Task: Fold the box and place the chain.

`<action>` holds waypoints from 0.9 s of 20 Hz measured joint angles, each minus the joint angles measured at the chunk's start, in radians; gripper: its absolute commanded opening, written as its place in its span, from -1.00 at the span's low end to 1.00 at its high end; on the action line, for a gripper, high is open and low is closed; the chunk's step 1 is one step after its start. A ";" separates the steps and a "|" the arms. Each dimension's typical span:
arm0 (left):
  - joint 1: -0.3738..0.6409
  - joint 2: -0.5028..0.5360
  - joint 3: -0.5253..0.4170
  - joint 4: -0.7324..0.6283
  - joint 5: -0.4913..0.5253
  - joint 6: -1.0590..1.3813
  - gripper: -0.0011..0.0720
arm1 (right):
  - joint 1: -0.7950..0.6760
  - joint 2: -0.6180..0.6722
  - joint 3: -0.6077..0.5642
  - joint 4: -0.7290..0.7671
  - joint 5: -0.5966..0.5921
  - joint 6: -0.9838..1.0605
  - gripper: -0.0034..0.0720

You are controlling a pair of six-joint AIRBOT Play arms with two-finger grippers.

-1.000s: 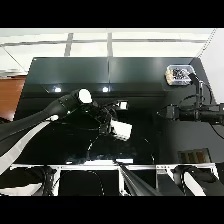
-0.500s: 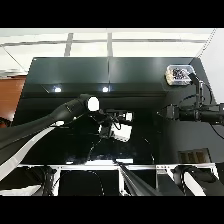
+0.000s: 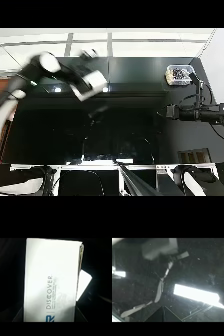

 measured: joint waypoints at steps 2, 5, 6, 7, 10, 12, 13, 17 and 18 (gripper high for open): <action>0.145 -0.030 0.073 0.010 0.048 -0.089 -0.17 | 0.000 0.000 0.000 0.000 -0.010 0.011 -0.87; 0.322 -0.130 0.194 0.018 0.077 -0.175 -0.16 | 0.000 0.000 0.000 0.000 -0.028 0.025 -0.87; 0.371 -0.178 0.245 0.018 0.078 -0.192 -0.16 | 0.000 0.000 0.000 0.000 -0.032 0.029 -0.87; 0.410 -0.229 0.293 0.020 0.069 -0.208 -0.16 | 0.000 0.000 0.000 0.000 -0.037 0.032 -0.87; 0.507 -0.389 0.460 0.038 0.029 -0.265 -0.17 | 0.000 0.000 0.000 0.000 -0.043 0.043 -0.87; 0.551 -0.484 0.557 0.058 -0.014 -0.290 -0.17 | 0.000 0.000 0.000 0.001 -0.046 0.052 -0.87; 0.566 -0.520 0.592 0.063 -0.024 -0.297 -0.17 | 0.000 0.000 0.000 0.001 -0.053 0.055 -0.87; 0.591 -0.617 0.653 0.074 -0.042 -0.309 0.99 | 0.000 0.000 0.000 0.001 -0.086 0.058 -0.87; 0.592 -0.628 0.661 0.075 -0.031 -0.313 0.98 | 0.001 0.000 0.000 0.000 -0.092 0.058 -0.87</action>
